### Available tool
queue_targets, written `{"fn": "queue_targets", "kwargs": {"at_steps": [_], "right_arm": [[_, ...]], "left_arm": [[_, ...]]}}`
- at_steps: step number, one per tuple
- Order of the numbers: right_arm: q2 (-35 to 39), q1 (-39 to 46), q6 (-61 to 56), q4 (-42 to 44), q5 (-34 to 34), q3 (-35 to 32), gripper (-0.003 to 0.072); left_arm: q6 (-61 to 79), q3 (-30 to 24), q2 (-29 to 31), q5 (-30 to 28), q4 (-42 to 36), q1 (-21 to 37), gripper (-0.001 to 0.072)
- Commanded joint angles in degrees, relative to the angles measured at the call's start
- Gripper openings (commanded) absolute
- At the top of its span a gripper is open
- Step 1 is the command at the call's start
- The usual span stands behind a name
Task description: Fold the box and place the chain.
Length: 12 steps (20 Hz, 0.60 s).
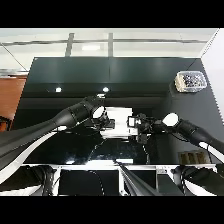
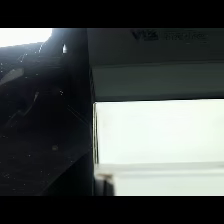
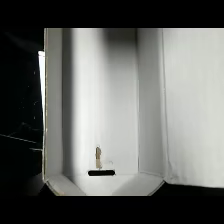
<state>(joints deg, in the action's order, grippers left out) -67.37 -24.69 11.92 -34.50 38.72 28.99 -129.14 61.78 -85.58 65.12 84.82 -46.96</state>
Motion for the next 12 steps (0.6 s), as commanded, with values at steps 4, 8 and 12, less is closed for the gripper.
{"fn": "queue_targets", "kwargs": {"at_steps": [4, 8, 12], "right_arm": [[4.3, 0.5, -5.8, -8.0, 4.9, 0.0, 0.0619], [4.5, 2.9, -8.7, -8.2, 6.7, 0.0, 0.0619], [4.5, 3.5, -8.7, -7.6, 7.6, 0.0, 0.0618]], "left_arm": [[0.1, 0.0, 0.0, -0.1, 0.0, 0.0, 0.0026], [0.1, 0.0, 0.0, -0.1, 0.0, 0.0, 0.0026], [0.1, 0.0, -0.1, -0.1, 0.0, 0.0, 0.0026]]}}
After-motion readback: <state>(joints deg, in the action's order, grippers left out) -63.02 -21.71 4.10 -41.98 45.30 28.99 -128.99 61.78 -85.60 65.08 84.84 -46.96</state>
